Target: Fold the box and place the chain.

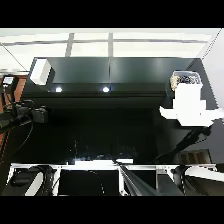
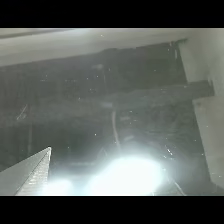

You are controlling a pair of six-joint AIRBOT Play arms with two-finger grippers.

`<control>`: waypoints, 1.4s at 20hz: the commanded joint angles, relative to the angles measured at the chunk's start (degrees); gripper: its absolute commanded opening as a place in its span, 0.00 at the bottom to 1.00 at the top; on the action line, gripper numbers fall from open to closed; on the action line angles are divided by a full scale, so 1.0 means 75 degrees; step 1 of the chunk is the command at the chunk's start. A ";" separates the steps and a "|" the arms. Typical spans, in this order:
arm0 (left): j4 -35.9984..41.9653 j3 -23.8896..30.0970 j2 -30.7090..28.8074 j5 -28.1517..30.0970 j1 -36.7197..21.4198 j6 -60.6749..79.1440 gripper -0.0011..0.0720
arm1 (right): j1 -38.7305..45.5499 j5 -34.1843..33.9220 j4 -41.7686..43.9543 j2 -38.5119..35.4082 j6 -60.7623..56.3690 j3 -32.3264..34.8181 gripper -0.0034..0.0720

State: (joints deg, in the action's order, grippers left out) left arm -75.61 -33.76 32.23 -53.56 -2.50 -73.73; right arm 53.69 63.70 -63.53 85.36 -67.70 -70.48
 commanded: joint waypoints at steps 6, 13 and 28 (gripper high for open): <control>0.0178 0.0009 0.0612 0.0070 -0.0006 0.0000 1.00 | -0.0140 0.2113 0.0656 0.1944 0.1638 -0.1536 0.73; 0.0178 0.0009 0.0609 0.0061 -0.0009 0.0003 1.00 | -0.0379 0.2882 0.0425 0.1947 0.1982 -0.1536 0.07; 0.2591 0.0009 0.1218 0.0280 0.0152 0.0886 1.00 | -0.4625 -0.1026 0.6231 -0.3515 0.3754 0.5158 0.06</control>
State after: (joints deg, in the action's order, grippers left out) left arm -66.04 -33.74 38.94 -51.66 -2.09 -71.20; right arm 27.92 69.25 -26.96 68.86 -42.54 -44.05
